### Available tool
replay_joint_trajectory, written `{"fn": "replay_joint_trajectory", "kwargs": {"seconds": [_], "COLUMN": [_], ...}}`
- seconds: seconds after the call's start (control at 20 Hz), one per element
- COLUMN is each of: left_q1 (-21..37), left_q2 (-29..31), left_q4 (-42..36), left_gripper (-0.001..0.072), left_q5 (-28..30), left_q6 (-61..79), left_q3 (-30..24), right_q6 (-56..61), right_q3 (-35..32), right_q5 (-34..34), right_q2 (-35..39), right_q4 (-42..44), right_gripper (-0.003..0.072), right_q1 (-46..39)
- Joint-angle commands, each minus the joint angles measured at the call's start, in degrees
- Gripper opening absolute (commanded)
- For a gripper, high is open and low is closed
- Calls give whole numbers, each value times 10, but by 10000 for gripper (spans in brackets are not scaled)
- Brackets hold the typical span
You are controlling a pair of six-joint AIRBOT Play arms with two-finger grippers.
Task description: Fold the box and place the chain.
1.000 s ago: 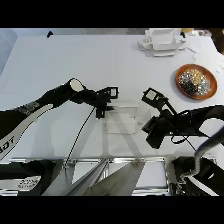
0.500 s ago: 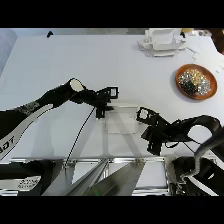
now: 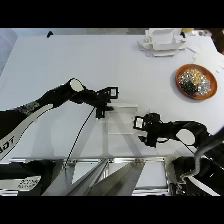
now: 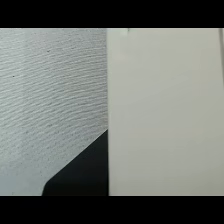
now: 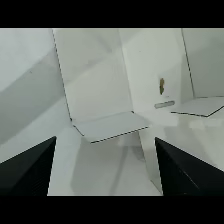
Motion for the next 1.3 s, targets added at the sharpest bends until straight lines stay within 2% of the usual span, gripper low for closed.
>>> {"fn": "replay_joint_trajectory", "kwargs": {"seconds": [0.0, 0.25, 0.6, 0.8, 1.25], "left_q1": [0, 0, 0, 0, 0], "left_q2": [0, 0, 0, 0, 0], "left_q4": [0, 0, 0, 0, 0], "left_gripper": [10, 10, 10, 10, 10], "left_q5": [0, 0, 0, 0, -1], "left_q6": [0, 0, 0, 0, 0], "left_q3": [0, 0, 0, 0, 0], "right_q6": [-85, -90, -88, -63, -80], "right_q3": [-7, -7, -16, -16, -14], "right_q5": [-49, -130, -104, -135, -167], "right_q2": [-59, -94, -87, -57, -80], "right_q4": [-4, -4, -9, -9, -9], "right_gripper": [670, 691, 691, 691, 690], "right_q1": [1, 2, 58, 58, 56]}}
